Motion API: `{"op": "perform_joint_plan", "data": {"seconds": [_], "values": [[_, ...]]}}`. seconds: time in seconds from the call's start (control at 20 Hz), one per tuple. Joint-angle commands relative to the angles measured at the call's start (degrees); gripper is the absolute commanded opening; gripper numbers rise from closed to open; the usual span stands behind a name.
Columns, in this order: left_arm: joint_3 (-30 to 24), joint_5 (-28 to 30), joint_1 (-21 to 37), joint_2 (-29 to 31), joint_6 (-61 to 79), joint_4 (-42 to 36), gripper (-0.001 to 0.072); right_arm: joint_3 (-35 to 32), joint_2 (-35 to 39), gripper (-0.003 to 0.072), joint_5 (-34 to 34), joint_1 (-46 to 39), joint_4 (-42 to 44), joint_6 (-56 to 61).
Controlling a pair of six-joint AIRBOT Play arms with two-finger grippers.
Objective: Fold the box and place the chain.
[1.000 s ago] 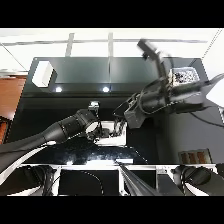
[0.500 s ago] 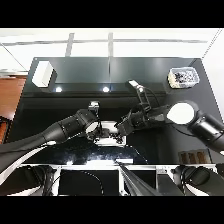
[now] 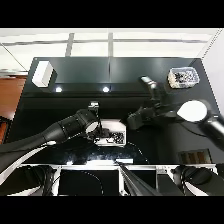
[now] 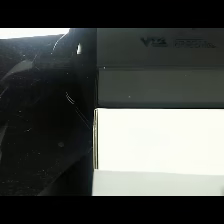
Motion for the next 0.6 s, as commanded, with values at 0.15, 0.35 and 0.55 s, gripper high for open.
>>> {"op": "perform_joint_plan", "data": {"seconds": [0.15,0.35,0.55], "values": [[0.07,-0.2,0.04,1.14,-0.81,-0.87,0.0635,0.17,8.11,0.0565,11.39,-14.29,-3.65,-0.22],[0.02,-0.68,0.15,6.12,3.65,-0.42,0.0634,0.15,8.11,0.0566,10.91,-15.28,-3.76,-0.22],[-0.85,-4.07,3.37,12.81,13.9,1.51,0.0634,0.15,8.11,0.0565,10.47,-15.28,-6.64,-0.15]]}}
